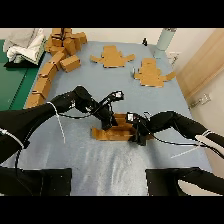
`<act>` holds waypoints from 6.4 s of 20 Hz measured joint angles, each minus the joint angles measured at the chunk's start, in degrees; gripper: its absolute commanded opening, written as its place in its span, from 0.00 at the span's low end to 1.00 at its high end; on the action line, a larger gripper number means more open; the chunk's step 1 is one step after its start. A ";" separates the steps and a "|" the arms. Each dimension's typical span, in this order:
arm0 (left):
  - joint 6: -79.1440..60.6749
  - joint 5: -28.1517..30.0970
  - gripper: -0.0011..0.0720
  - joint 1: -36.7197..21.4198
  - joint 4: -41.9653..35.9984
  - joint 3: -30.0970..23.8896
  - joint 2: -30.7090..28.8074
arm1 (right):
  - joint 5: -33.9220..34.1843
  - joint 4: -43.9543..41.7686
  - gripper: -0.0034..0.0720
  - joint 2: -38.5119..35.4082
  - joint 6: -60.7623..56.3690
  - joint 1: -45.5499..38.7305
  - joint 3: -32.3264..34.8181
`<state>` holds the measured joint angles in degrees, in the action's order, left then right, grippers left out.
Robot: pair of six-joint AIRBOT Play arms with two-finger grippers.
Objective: Fold the box.
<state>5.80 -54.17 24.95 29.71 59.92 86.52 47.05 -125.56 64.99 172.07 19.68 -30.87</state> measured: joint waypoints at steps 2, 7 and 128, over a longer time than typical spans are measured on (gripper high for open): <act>0.02 0.00 0.03 0.00 -0.11 0.00 0.00 | 0.02 0.00 0.60 0.00 0.00 0.00 0.00; 0.00 0.07 0.04 0.00 -0.26 0.00 0.00 | 0.02 0.00 0.60 0.00 0.00 0.00 0.00; 43.21 15.61 0.03 -4.92 26.80 -25.99 -36.83 | 0.00 -0.02 0.60 0.00 -0.04 0.02 0.02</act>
<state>49.01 -38.57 20.03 56.51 33.93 49.69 47.05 -125.58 64.99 172.03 19.70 -30.85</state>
